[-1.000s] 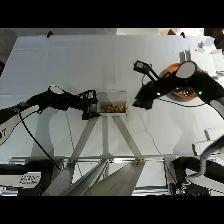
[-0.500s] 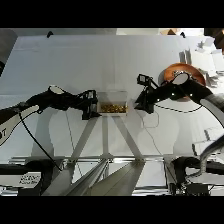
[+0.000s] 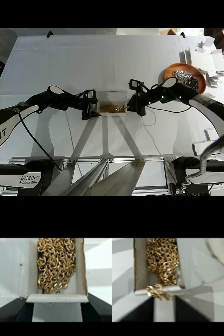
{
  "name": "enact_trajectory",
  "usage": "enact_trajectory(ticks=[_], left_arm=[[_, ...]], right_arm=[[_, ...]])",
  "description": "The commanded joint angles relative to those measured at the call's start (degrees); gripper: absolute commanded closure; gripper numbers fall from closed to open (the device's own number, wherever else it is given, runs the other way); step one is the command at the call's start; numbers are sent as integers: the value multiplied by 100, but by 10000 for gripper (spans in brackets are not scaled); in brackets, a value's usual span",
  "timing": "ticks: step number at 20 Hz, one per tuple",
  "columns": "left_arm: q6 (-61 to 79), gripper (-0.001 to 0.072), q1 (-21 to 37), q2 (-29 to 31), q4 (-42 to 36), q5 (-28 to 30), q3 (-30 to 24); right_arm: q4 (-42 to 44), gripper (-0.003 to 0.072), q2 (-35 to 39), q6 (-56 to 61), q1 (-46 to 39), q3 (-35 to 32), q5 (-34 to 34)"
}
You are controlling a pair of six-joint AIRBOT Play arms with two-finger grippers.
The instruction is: Fold the box and place the chain.
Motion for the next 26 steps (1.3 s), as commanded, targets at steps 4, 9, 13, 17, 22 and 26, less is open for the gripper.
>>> enact_trajectory(ticks=[4, 9, 13, 17, 22, 26], left_arm=[[15, 433, -4, -4, -4, 2, 0], [13, 433, -4, -4, -4, 2, 0], [15, 433, -4, -4, -4, 2, 0], [15, 433, -4, -4, -4, 2, 0], [15, 433, -4, -4, -4, 2, 0], [15, 433, -4, -4, -4, 0, 0]], right_arm=[[-203, 677, -13, 592, 129, 0, -280], [-1517, 677, 310, 2249, 129, 0, -269], [-1561, 677, 1051, 2876, 144, 15, -269], [-1665, 677, 1705, 3635, 216, 365, -245], [-1639, 565, 1576, 3952, 826, 855, -212], [-1665, 345, 1357, 4507, 940, 1244, 74]])
